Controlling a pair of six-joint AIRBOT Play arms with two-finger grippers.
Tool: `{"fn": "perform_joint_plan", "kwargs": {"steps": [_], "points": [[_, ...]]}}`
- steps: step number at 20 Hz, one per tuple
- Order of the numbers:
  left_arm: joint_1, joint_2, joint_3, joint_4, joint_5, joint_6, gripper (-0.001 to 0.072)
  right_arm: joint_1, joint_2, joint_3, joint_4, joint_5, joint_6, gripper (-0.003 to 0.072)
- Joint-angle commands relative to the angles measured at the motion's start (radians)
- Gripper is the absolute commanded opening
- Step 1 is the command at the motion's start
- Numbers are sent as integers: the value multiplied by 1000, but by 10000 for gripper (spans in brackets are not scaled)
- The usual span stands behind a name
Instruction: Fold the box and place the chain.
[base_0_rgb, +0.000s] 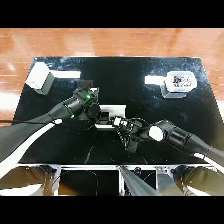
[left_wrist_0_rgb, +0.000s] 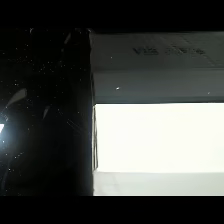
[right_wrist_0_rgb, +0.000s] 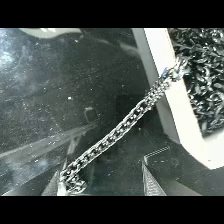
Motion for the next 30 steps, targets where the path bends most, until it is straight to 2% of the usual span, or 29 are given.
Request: {"fn": "perform_joint_plan", "kwargs": {"steps": [1,5,9,16,17,18,20,21,24,25,30], "points": [[0,0,0,0,0,0,21,30,1,6,26,18,0,606],[0,0,0,0,0,0,21,64,-31,5,20,5,0,605],[0,0,0,0,-1,0,21,64,-38,5,-89,-24,46,605],[0,0,0,0,-4,0,21,64,-47,5,-92,-29,49,604],[0,0,0,0,-4,0,21,64,-47,5,-92,-28,48,542],[0,0,0,0,-4,0,21,64,-47,5,-92,-28,48,349],[0,0,0,0,-4,0,21,64,-47,5,-92,-28,48,101],[0,0,0,0,-4,0,21,64,-47,5,-92,-28,48,59],[0,0,0,0,-6,0,21,64,-47,6,-105,-28,48,56],[0,0,0,0,-6,0,21,63,-47,6,-106,-29,48,12],[0,0,0,0,-7,0,21,38,-3,11,-110,-21,52,9]]}}
